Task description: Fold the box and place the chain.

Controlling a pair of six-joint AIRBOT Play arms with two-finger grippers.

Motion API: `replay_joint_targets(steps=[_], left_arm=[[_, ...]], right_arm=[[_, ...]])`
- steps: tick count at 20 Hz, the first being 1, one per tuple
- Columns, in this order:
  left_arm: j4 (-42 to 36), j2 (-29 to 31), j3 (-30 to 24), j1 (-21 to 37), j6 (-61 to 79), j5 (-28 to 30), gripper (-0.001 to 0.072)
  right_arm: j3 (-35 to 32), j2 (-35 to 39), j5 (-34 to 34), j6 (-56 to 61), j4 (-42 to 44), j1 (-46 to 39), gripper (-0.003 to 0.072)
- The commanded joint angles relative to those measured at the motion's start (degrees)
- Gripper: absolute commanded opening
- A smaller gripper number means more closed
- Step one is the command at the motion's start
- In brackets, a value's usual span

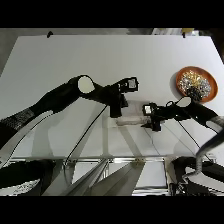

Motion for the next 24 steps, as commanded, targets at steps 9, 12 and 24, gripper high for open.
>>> replay_joint_targets(steps=[9,12,24], left_arm=[[0.28,-7.98,0.00,0.17,-7.61,5.57,0.0005],[5.18,-4.28,0.00,0.17,-8.61,3.74,0.0004],[26.18,3.76,-0.13,-0.02,-19.78,-18.67,0.0005]], right_arm=[[0.07,0.04,0.26,0.17,-0.11,-0.04,0.0338],[0.04,0.04,0.24,0.17,-0.11,-0.04,0.0338],[0.07,0.04,0.26,0.17,-0.11,-0.04,0.0338]])
